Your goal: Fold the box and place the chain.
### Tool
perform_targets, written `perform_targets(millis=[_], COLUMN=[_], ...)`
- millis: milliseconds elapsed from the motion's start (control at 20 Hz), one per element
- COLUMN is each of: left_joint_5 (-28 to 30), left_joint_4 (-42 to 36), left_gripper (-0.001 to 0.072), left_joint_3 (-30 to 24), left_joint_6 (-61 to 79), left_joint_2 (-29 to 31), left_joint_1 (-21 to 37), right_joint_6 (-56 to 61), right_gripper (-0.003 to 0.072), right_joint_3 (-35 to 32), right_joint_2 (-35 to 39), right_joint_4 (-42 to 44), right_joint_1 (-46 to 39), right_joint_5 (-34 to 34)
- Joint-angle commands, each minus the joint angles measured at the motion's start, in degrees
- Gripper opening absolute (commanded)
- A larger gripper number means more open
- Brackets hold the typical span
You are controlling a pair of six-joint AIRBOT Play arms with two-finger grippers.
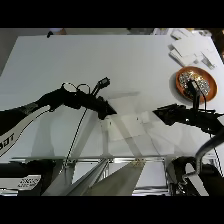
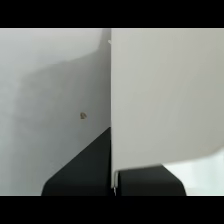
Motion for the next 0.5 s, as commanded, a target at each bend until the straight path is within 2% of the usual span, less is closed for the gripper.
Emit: perform_targets(millis=[0,200,450], left_joint_5=[8.44,15.72,17.03], left_joint_4=[4.7,4.26,4.17], left_gripper=[0.001,0.0008,0.0009], left_joint_3=[0.81,0.79,0.79], left_joint_6=[11.96,17.14,18.8], left_joint_2=[2.73,2.36,0.76], left_joint_1=[-3.85,-7.06,-7.82], right_joint_6=[0.92,3.98,6.47], right_gripper=[0.0365,0.0361,0.0359], right_joint_3=[5.64,12.04,12.26], right_joint_2=[0.04,0.04,-0.09], right_joint_4=[0.02,-3.69,-10.12], right_joint_1=[0.02,0.02,0.02], right_joint_5=[0.0,0.02,0.72])
